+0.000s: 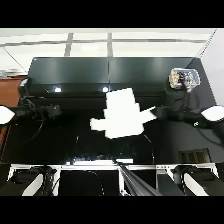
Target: Fold the box and place the chain.
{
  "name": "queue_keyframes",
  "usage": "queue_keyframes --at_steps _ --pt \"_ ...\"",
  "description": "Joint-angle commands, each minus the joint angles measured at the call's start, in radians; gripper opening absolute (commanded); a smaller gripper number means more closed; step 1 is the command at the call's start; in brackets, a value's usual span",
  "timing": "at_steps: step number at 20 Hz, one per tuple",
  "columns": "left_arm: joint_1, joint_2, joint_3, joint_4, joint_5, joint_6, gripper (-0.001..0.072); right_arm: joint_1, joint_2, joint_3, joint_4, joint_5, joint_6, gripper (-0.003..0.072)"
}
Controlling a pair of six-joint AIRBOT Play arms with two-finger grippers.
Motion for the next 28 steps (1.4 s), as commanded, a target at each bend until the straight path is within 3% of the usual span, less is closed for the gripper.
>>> queue_keyframes --at_steps 1,2,4,7,10,15,17,19,21,24,28 --pt "-0.077 -0.144 0.022 -0.182 0.093 0.096 0.0449 0.239 0.022 -0.096 0.069 -0.297 0.039 0.0013" --pt "-0.075 -0.208 0.047 -0.248 0.089 0.136 0.0713 0.265 0.022 -0.096 0.069 -0.327 0.04 0.0013" --pt "-0.063 -0.356 0.117 -0.428 0.005 0.327 0.0708 0.278 0.022 -0.096 0.069 -0.334 0.04 0.0013" --pt "-0.05 -0.591 0.229 -0.685 -0.238 0.581 0.0708 0.278 0.022 -0.096 0.069 -0.32 0.039 0.0013" --pt "-0.061 -0.764 0.336 -0.691 -0.318 0.582 0.0708 0.278 0.022 -0.096 0.069 -0.303 0.039 0.0014" --pt "-0.12 -0.904 0.47 -0.684 -0.322 0.554 0.0707 0.278 0.022 -0.096 0.069 -0.282 0.039 0.0013" --pt "-0.137 -0.953 0.533 -0.64 -0.391 0.537 0.0704 0.278 0.022 -0.096 0.069 -0.282 0.039 0.0014" --pt "-0.145 -0.993 0.581 -0.63 -0.525 0.626 0.0665 0.278 0.022 -0.096 0.069 -0.282 0.039 0.0014" --pt "-0.163 -1.033 0.626 -0.603 -0.662 0.711 0.0489 0.278 0.022 -0.096 0.069 -0.282 0.039 0.0014" --pt "-0.215 -1.04 0.679 -0.466 -0.69 0.797 0.0334 0.278 0.022 -0.096 0.069 -0.282 0.039 0.0014" --pt "-0.235 -1.04 0.701 -0.45 -0.688 0.863 0.0249 0.278 0.022 -0.096 0.069 -0.282 0.039 0.0014"
